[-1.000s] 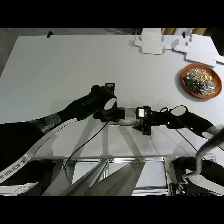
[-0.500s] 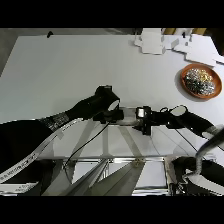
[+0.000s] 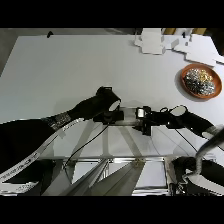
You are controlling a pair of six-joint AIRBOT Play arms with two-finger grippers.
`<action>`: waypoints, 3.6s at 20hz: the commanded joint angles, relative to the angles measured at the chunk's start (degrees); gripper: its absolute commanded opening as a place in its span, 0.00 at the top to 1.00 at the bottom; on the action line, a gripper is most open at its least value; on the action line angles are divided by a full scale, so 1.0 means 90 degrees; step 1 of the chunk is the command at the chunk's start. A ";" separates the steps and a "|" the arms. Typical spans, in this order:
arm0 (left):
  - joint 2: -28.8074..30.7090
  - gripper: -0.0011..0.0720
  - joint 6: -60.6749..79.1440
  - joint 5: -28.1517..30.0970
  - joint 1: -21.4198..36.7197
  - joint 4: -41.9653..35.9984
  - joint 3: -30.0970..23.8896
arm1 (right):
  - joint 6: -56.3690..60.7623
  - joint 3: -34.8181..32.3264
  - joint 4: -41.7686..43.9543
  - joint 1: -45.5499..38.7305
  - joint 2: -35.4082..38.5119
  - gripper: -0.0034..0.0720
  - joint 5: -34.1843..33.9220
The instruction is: Fold the box and place the chain.
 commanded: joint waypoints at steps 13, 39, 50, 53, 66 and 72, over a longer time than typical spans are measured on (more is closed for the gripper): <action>0.0063 0.83 0.0962 0.0041 0.0338 -0.0639 0.0112 | -0.0015 0.0002 -0.0002 0.0000 0.0005 0.56 -0.0002; 0.3009 0.22 1.0117 0.0175 0.1994 -0.1804 -0.1775 | -0.0012 0.0002 -0.0002 0.0000 0.0005 0.56 -0.0005; 0.1928 0.19 1.6966 0.2922 0.2654 -0.5561 -0.3623 | -0.0015 0.0002 -0.0002 0.0000 0.0005 0.56 -0.0005; 0.1683 0.04 1.7354 0.2965 0.2652 -0.5571 -0.3623 | -0.0012 0.0002 -0.0002 0.0000 0.0005 0.56 -0.0002; 0.1511 0.03 1.8306 0.3043 0.2416 -0.6241 -0.3623 | -0.0015 0.0002 -0.0002 0.0000 0.0005 0.56 -0.0005; 0.1511 0.03 1.8323 0.2946 0.2419 -0.6339 -0.3623 | -0.0015 0.0002 -0.0002 0.0000 0.0005 0.56 -0.0005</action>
